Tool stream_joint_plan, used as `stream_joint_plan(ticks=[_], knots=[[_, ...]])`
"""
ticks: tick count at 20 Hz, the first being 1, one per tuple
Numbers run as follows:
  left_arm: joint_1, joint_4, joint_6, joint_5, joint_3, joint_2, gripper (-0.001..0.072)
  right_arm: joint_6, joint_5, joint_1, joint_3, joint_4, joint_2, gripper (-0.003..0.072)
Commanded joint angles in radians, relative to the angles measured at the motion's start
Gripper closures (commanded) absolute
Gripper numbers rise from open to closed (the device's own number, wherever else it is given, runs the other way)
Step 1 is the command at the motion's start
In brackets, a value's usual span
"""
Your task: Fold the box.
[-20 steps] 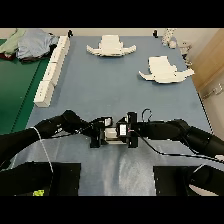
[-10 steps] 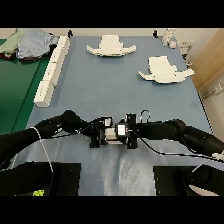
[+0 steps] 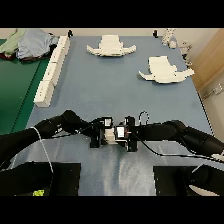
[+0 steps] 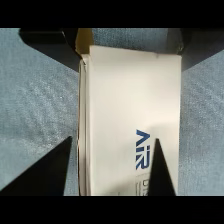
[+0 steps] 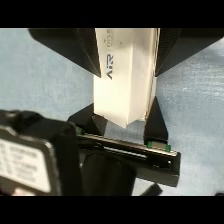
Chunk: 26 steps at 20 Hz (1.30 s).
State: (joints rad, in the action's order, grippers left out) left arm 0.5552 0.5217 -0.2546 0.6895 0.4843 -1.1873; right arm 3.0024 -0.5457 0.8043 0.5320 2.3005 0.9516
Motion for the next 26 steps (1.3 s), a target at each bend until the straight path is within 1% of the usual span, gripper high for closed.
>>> stream_joint_plan(ticks=[1,4,6,7,8,9,10,12,13,15,19,26], knots=[[0.000,-0.001,0.002,0.000,0.000,0.000,0.0202,0.000,-0.009,0.002,0.001,0.008,-0.008,0.0158],[0.000,-0.001,0.002,0.000,0.000,0.000,0.0202,-0.030,-0.004,-0.002,0.000,0.032,-0.069,0.0159],[0.000,-0.001,0.002,0.000,0.000,0.000,0.0202,-0.150,0.011,-0.009,-0.002,0.035,-0.111,0.0162],[0.000,-0.001,0.002,0.000,0.000,0.000,0.0202,-0.221,0.014,-0.013,-0.002,0.034,-0.122,0.0256],[0.000,-0.001,0.002,0.000,0.000,0.000,0.0202,-0.304,0.015,-0.014,-0.002,0.034,-0.124,0.0482],[0.000,-0.001,0.002,0.000,0.000,0.000,0.0202,-0.377,0.031,-0.014,-0.009,0.039,-0.123,0.0637],[0.000,-0.001,0.002,0.000,0.000,0.000,0.0202,-0.427,0.061,-0.013,-0.026,0.060,-0.122,0.0683],[0.000,-0.001,0.002,0.000,0.000,0.000,0.0202,-0.441,0.127,-0.007,-0.085,0.153,-0.122,0.0685],[0.000,-0.001,0.002,0.000,0.000,0.000,0.0202,-0.449,0.157,0.005,-0.114,0.175,-0.122,0.0684],[0.000,-0.001,0.002,0.000,0.000,0.000,0.0202,-0.475,0.216,0.048,-0.157,0.180,-0.123,0.0684],[0.000,-0.001,0.002,0.000,0.000,0.000,0.0202,-0.498,0.352,0.121,-0.197,0.179,-0.120,0.0684],[0.000,-0.001,0.002,0.000,0.000,0.000,0.0202,-0.501,0.383,0.126,-0.232,0.179,-0.105,0.0684]])
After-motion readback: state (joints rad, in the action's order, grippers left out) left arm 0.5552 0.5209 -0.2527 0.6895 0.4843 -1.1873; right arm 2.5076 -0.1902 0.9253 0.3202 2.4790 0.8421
